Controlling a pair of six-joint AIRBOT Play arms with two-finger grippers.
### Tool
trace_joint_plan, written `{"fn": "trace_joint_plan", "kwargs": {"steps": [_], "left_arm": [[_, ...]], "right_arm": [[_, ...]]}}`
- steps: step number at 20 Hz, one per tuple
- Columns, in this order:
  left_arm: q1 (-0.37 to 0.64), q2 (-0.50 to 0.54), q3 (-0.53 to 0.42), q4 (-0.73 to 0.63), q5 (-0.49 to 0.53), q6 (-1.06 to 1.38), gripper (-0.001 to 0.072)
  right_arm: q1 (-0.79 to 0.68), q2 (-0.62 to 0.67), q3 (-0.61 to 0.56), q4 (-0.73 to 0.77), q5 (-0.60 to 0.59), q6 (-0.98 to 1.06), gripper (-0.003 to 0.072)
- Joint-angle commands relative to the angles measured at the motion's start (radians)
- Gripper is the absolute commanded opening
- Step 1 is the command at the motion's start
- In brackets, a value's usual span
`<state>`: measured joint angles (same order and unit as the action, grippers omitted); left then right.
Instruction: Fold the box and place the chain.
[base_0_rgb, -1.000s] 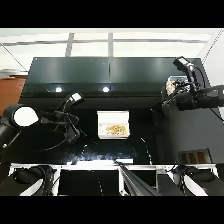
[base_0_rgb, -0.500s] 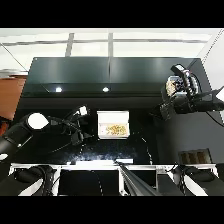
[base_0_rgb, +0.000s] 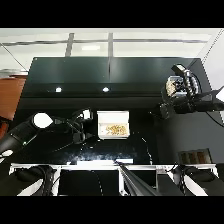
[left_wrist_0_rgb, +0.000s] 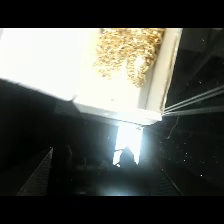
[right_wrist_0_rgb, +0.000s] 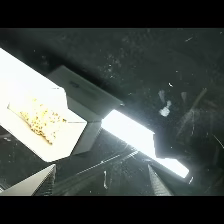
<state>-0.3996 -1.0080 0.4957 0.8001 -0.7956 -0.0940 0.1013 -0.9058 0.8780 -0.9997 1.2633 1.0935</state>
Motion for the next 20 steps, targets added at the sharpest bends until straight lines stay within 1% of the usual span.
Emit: {"fn": "trace_joint_plan", "kwargs": {"steps": [1,4,6,8,9,13,16,20], "left_arm": [[-0.001,-0.060,0.000,-0.100,-0.001,0.196,0.0706],[0.001,-0.106,0.002,-0.160,-0.005,0.248,0.0704],[0.001,-0.137,0.004,-0.161,-0.037,0.248,0.0704],[0.001,-0.139,0.004,-0.155,-0.045,0.249,0.0702],[0.001,-0.139,0.004,-0.161,-0.042,0.249,0.0689],[0.001,-0.136,0.003,-0.195,-0.046,0.240,0.0692],[0.002,-0.138,0.003,-0.227,-0.003,0.240,0.0693],[0.001,-0.160,0.004,-0.236,-0.002,0.255,0.0692]], "right_arm": [[0.000,-0.001,0.000,0.000,-0.006,0.003,0.0714],[0.000,-0.001,0.000,0.001,-0.006,0.003,0.0714],[0.000,-0.001,0.000,0.001,-0.007,0.003,0.0714],[0.000,-0.001,0.000,0.002,-0.006,0.003,0.0714],[0.000,-0.001,0.000,0.001,-0.006,0.003,0.0714],[0.000,-0.001,0.000,0.001,-0.007,0.003,0.0714],[0.000,-0.001,0.000,0.001,-0.009,0.003,0.0714],[0.000,-0.001,0.000,0.001,-0.011,0.003,0.0714]]}}
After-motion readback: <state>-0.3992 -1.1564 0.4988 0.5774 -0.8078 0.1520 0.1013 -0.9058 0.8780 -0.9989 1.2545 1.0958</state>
